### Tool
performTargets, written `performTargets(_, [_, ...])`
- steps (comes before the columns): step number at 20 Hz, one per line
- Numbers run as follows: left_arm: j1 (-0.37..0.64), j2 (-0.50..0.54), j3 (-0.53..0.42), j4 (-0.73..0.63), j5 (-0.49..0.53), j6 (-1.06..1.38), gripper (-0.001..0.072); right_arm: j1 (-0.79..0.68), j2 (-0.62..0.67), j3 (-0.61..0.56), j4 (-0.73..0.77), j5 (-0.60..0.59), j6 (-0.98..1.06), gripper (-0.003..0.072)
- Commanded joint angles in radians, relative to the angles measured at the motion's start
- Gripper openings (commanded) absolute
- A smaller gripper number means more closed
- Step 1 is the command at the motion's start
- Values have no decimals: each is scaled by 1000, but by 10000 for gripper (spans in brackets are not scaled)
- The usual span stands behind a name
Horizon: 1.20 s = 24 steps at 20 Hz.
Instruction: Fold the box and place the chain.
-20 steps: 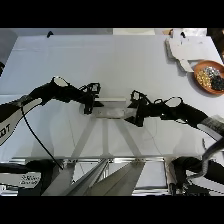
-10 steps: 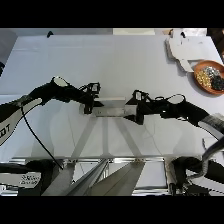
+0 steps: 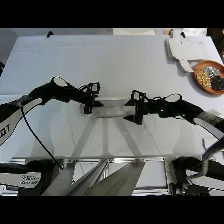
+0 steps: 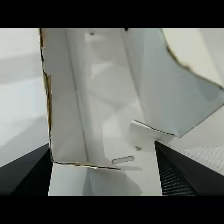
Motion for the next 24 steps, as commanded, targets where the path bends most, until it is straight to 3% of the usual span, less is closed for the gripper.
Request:
performTargets(1, [-1,0,0,-1,0,0,14,-1,-5,3,-47,6,65,684])
performTargets(16, [-1,0,0,-1,0,0,14,-3,-5,75,-150,-9,127,684])
performTargets(24, [-1,0,0,-1,0,0,14,-3,-35,77,-61,46,-50,684])
